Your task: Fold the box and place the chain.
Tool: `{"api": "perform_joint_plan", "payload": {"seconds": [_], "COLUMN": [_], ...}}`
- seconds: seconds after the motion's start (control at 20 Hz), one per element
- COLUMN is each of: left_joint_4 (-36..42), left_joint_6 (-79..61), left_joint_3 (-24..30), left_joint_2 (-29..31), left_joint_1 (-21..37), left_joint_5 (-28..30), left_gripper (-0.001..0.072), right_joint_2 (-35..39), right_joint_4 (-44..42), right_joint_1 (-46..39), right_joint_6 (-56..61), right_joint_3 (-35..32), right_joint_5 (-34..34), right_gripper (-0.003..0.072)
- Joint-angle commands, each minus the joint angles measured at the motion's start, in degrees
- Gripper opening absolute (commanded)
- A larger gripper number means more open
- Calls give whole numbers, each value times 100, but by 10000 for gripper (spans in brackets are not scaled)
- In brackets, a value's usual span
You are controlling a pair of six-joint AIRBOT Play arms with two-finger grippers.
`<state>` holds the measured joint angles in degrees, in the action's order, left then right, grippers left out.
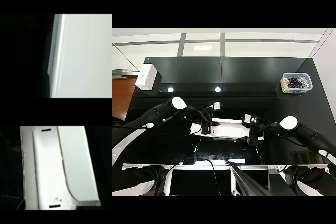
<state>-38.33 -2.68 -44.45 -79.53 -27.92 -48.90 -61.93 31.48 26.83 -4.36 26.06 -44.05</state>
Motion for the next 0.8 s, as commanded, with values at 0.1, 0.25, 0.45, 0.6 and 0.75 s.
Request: {"api": "perform_joint_plan", "payload": {"seconds": [0.1,0.25,0.45,0.6,0.75], "left_joint_4": [-9,-9,-9,-9,-9], "left_joint_6": [11,11,11,13,13], "left_joint_3": [-7,-7,-7,-7,-7], "left_joint_2": [4,4,7,7,7], "left_joint_1": [7,7,4,4,4], "left_joint_5": [28,13,-46,-48,-46], "left_gripper": [29,29,28,28,28], "right_joint_2": [-354,-352,-352,-352,-354], "right_joint_4": [42,42,26,13,223], "right_joint_1": [149,149,149,149,149], "right_joint_6": [-63,-66,-61,-63,-251], "right_joint_3": [-11,-11,-11,-11,-11], "right_joint_5": [525,922,894,533,433], "right_gripper": [668,668,667,668,668]}}
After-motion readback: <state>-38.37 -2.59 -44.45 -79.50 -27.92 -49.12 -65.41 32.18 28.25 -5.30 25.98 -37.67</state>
